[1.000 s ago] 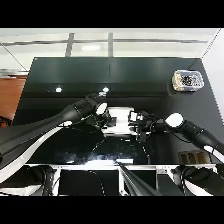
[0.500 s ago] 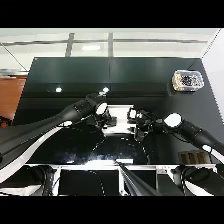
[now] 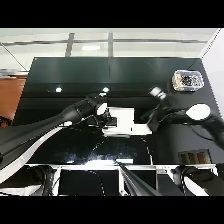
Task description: Fold the box and place the chain.
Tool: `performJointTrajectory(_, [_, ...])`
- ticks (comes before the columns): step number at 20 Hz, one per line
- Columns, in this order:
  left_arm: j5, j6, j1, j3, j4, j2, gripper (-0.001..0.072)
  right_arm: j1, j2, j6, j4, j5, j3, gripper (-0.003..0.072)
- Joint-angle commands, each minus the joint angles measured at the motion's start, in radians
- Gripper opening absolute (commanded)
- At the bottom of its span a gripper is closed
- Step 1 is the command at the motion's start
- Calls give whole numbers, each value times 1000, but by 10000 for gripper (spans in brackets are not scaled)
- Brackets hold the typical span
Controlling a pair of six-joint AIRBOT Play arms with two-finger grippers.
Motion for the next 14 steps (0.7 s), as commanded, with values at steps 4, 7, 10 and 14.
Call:
performJointTrajectory(4, [-2,-1,1,0,3,0,26,-464,24,591,42,-26,-183,12])
performJointTrajectory(7, [-1,-1,1,0,3,0,26,-416,-134,428,162,202,-211,13])
performJointTrajectory(10, [-1,-1,1,0,3,0,26,-293,-260,362,270,240,-208,13])
performJointTrajectory(14, [-2,-1,2,0,3,0,26,-146,-285,356,321,200,-141,27])
